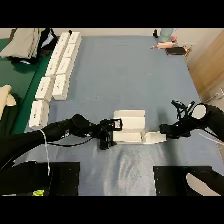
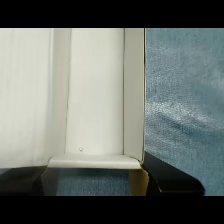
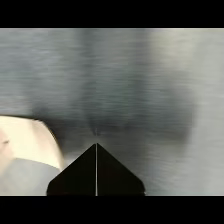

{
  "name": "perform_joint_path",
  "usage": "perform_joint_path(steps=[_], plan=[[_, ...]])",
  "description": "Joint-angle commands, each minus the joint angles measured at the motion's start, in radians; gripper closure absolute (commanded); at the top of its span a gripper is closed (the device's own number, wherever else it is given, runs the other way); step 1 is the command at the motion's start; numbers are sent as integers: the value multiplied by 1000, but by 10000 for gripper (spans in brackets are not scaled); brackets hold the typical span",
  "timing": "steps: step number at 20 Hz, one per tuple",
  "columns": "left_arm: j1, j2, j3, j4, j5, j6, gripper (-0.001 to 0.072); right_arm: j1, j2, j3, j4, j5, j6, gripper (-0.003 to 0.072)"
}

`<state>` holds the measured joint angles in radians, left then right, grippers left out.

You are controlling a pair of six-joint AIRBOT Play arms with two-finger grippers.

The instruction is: Fold the box.

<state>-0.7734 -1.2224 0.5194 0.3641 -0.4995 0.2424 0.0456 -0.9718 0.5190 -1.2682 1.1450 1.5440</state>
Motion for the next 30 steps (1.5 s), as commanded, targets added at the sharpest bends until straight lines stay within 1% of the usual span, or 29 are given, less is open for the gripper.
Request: perform_joint_path(steps=[1,5,7,8,9,10,12,15,17,19,24,27,30], plan=[[0,0,1,0,0,0,334,-8,-15,-1,212,34,-103,687],[0,0,1,0,0,0,334,-8,83,-1,295,79,-131,686],[0,0,1,0,0,0,334,-8,106,-1,349,113,-163,674],[0,0,1,-1,0,0,334,-8,109,-1,363,118,-174,595],[0,0,1,-1,0,0,334,-8,109,-1,372,119,-177,456],[0,0,1,0,0,0,334,-8,109,-1,373,118,-176,400],[0,0,1,0,0,0,334,-3,109,-1,375,111,-176,400],[0,0,1,0,0,0,334,54,104,-1,372,78,-177,399],[0,0,1,0,0,0,334,119,100,-1,363,24,-176,386],[0,0,1,0,0,0,334,186,99,0,312,-45,-140,386],[0,0,1,-1,0,0,334,336,75,14,152,-94,106,387],[0,0,1,-1,0,0,334,447,55,63,-11,-102,303,389],[0,0,1,-1,0,0,334,557,21,129,-170,-79,521,389]])
